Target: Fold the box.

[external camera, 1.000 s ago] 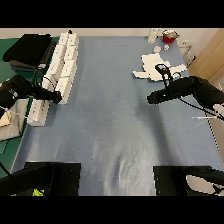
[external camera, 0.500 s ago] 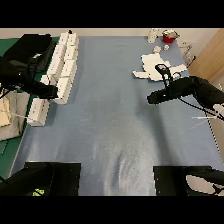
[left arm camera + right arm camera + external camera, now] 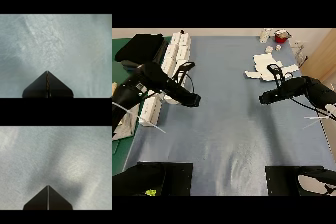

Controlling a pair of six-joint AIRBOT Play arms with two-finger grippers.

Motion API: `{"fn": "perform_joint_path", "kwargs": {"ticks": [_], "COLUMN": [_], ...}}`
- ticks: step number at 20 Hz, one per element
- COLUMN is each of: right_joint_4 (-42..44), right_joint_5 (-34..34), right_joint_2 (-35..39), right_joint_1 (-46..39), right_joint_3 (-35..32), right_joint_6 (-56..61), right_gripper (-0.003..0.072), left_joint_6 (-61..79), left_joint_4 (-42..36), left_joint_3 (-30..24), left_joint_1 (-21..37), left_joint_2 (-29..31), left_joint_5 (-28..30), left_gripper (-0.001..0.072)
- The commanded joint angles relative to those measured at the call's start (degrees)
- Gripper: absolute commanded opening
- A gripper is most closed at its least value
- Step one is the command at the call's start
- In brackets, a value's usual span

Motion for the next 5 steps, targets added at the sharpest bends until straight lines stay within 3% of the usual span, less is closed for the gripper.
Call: {"fn": "perform_joint_path", "kwargs": {"ticks": [1,5], "right_joint_4": [0.0,0.0], "right_joint_5": [0.02,0.02], "right_joint_2": [-0.02,-0.02], "right_joint_1": [0.0,0.0], "right_joint_3": [0.07,0.07], "right_joint_6": [0.02,0.02], "right_gripper": [0.0006,0.0007], "left_joint_6": [-1.4,-1.38], "left_joint_4": [-0.57,-0.72], "left_joint_3": [-0.44,-0.44], "left_joint_1": [-5.18,-6.49], "left_joint_2": [-3.06,-3.63], "left_joint_5": [1.01,0.94], "left_gripper": [0.0011,0.0011]}}
